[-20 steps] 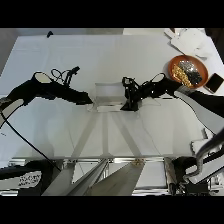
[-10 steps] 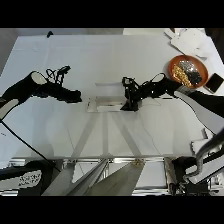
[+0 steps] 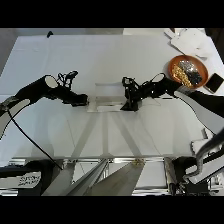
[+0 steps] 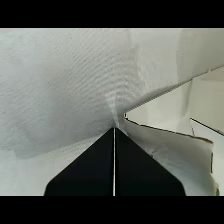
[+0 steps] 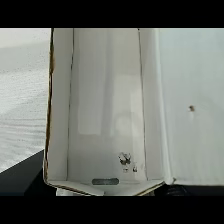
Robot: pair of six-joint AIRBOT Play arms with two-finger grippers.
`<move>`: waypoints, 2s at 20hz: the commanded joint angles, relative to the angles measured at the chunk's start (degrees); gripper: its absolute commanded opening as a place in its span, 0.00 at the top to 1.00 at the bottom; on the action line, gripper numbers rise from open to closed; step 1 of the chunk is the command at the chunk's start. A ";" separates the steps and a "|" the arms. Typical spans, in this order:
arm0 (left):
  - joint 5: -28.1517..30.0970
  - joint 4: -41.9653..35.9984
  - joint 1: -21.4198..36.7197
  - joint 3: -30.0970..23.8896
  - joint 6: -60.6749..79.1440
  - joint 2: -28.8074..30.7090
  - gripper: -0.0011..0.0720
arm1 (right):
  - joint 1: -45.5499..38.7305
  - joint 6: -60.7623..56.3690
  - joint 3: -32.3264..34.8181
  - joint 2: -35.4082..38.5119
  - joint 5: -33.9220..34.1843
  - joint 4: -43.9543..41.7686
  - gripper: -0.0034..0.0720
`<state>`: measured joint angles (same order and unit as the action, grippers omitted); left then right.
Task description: Fold the box and place the chain.
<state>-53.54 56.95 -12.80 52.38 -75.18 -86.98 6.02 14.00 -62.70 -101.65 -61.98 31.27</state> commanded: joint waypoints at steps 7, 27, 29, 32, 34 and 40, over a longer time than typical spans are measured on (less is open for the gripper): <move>-4.55 -13.88 -0.33 -0.04 8.35 -0.31 0.86 | -0.02 -0.02 -0.02 -0.02 -0.02 0.00 0.25; -4.09 -14.08 2.67 -0.07 13.44 4.59 0.76 | -0.02 -0.02 -0.02 -0.02 -0.11 -0.02 0.25; -4.17 -14.08 2.67 -0.07 13.46 4.59 0.76 | -0.02 -0.02 -0.02 -0.02 -0.11 -0.02 0.25; -4.33 -14.05 2.67 -0.07 13.44 4.59 0.42 | -0.02 0.00 -0.02 -0.02 -0.11 -0.02 0.25; -4.42 -14.10 2.67 -0.07 13.42 4.59 0.29 | -0.02 -0.02 -0.02 -0.02 -0.11 -0.02 0.25; -5.25 -23.63 2.45 -0.07 15.45 4.59 0.30 | -0.02 -0.02 -0.02 -0.02 -0.11 -0.02 0.25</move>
<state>-58.39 38.24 -10.20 52.27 -61.30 -82.43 6.02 14.00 -62.70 -101.67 -62.08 31.24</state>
